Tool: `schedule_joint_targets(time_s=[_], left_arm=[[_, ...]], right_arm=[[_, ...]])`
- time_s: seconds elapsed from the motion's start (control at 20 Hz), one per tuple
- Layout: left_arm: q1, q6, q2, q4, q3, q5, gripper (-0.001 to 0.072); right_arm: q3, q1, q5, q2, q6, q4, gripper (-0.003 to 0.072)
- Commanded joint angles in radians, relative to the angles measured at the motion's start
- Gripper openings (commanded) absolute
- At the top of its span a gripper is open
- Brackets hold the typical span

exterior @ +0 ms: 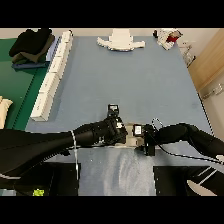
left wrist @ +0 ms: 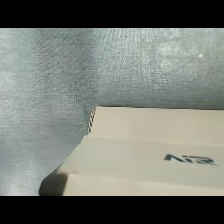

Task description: Fold the box.

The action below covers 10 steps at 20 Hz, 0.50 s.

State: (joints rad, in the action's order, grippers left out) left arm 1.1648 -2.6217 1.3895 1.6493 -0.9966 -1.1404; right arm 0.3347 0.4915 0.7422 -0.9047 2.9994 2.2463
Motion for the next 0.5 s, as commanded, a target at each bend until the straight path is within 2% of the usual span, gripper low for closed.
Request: schedule_joint_targets(time_s=[0.0,0.2,0.3,0.45], left_arm=[[0.001,0.003,0.002,0.005,0.000,-0.005,0.0016],[0.002,0.016,0.001,0.000,0.000,-0.001,0.0023],[0.001,0.013,0.001,0.000,0.000,0.006,0.0454],[0.001,0.013,0.001,0.000,0.000,0.005,0.0452]], right_arm=[[0.001,0.000,0.000,0.000,0.002,0.000,0.0544],[0.001,0.000,0.000,0.000,0.001,0.000,0.0544],[0.001,0.000,0.000,0.000,0.001,0.000,0.0544],[0.001,0.000,0.000,0.000,0.001,0.000,0.0544]])
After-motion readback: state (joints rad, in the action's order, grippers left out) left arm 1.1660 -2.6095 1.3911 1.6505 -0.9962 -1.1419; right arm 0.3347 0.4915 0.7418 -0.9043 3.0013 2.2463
